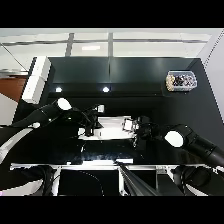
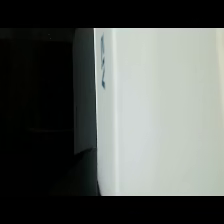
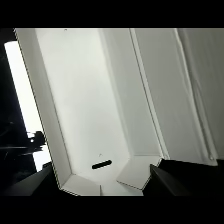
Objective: Fold the box and place the chain.
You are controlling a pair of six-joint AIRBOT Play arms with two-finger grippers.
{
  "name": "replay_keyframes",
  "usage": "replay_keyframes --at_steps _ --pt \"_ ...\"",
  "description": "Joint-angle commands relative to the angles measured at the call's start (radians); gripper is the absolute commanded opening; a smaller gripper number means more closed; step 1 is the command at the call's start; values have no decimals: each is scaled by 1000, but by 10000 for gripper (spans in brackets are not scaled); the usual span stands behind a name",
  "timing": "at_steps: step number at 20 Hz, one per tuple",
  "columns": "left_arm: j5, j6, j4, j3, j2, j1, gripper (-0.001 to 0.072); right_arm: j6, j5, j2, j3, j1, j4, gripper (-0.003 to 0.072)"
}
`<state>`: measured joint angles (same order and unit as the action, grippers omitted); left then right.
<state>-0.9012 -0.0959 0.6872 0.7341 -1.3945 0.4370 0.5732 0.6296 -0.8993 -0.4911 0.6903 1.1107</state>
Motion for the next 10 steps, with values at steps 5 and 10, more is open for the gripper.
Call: replay_keyframes --at_steps 5,10 --pt "4 -1 0 0 1 0 29 22 -122 4 -1 -18 -48 698" --pt "5 -1 0 0 1 0 28 2 -77 2 -1 -58 -75 698"
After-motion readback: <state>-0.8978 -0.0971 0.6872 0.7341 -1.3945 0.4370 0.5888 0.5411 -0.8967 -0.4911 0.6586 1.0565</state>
